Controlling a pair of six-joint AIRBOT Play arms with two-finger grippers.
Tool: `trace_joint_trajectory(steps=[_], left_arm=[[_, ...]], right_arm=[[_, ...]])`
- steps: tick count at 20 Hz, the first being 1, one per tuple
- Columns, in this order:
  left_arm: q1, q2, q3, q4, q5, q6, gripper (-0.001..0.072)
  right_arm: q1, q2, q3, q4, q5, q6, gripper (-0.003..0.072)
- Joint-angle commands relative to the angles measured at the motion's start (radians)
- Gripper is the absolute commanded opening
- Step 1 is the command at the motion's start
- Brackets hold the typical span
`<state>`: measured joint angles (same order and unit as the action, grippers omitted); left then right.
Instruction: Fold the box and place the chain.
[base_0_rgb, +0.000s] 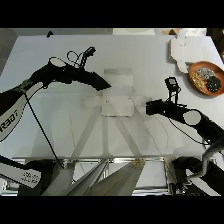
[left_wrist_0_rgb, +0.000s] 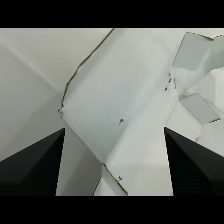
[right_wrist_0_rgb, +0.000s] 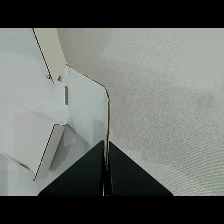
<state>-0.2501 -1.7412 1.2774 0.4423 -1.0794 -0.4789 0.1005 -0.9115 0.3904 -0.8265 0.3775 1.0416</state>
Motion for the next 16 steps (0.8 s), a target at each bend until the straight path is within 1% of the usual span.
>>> trace_joint_trajectory(steps=[1, 2, 4, 6, 9, 11, 12, 15, 16], left_arm=[[0.002, -0.013, 0.001, -0.027, -0.018, 0.008, 0.0654], [0.001, -0.013, 0.001, -0.027, -0.031, 0.016, 0.0636], [-0.003, -0.013, 0.001, -0.024, -0.071, 0.038, 0.0636], [-0.019, -0.013, 0.001, 0.011, -0.086, 0.064, 0.0636], [-0.059, -0.013, 0.001, 0.084, -0.072, 0.130, 0.0636], [-0.074, -0.013, 0.001, 0.089, -0.039, 0.191, 0.0634], [-0.076, -0.013, 0.001, 0.089, -0.018, 0.215, 0.0615], [-0.075, -0.013, 0.001, 0.090, 0.006, 0.262, 0.0370], [-0.074, -0.013, 0.001, 0.090, 0.006, 0.286, 0.0316]], right_arm=[[0.001, -0.001, 0.000, 0.000, 0.000, 0.000, 0.0015], [0.001, -0.001, 0.000, 0.000, 0.000, 0.000, 0.0015], [0.001, -0.001, 0.000, 0.000, 0.000, 0.000, 0.0015], [0.001, -0.001, 0.000, 0.000, 0.000, 0.000, 0.0015], [0.001, -0.001, 0.000, 0.000, 0.000, 0.000, 0.0015], [0.001, -0.001, 0.000, 0.000, 0.000, 0.000, 0.0015], [0.001, -0.001, 0.000, 0.000, 0.000, 0.000, 0.0015], [0.001, -0.001, 0.000, 0.000, 0.000, 0.000, 0.0015], [0.001, -0.001, 0.000, 0.000, 0.000, 0.000, 0.0015]])
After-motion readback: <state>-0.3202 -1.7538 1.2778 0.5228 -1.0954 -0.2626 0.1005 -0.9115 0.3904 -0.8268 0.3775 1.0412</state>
